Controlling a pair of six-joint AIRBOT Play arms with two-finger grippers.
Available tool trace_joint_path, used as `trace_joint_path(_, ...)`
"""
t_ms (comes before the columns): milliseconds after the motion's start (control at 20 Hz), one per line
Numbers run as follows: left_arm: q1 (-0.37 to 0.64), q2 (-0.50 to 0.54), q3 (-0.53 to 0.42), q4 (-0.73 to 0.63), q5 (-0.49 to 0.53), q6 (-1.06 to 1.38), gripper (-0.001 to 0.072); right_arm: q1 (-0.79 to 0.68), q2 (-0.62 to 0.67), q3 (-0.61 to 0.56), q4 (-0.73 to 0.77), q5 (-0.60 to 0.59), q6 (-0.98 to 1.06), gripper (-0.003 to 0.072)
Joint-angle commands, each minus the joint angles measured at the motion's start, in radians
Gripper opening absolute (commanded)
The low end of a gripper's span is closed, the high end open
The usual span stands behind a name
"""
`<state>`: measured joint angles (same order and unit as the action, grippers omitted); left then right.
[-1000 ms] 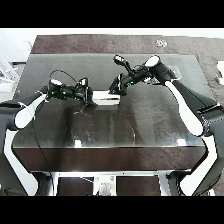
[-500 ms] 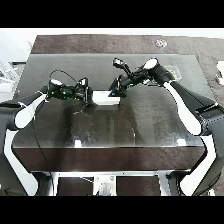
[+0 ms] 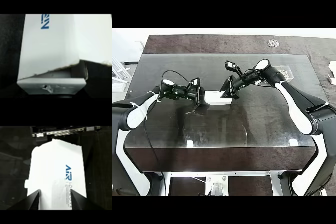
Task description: Fold the box and place the chain.
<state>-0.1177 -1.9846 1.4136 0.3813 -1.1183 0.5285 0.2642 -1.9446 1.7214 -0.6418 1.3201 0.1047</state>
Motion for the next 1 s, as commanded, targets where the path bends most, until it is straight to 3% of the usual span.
trace_joint_path(0,0.000,0.001,0.000,0.000,0.000,0.000,0.0411,0.001,-0.006,0.001,0.009,-0.043,-0.013,0.0452)
trace_joint_path(950,0.001,0.001,0.000,0.000,0.000,0.000,0.0411,0.001,-0.005,0.026,0.028,-0.080,-0.041,0.0420)
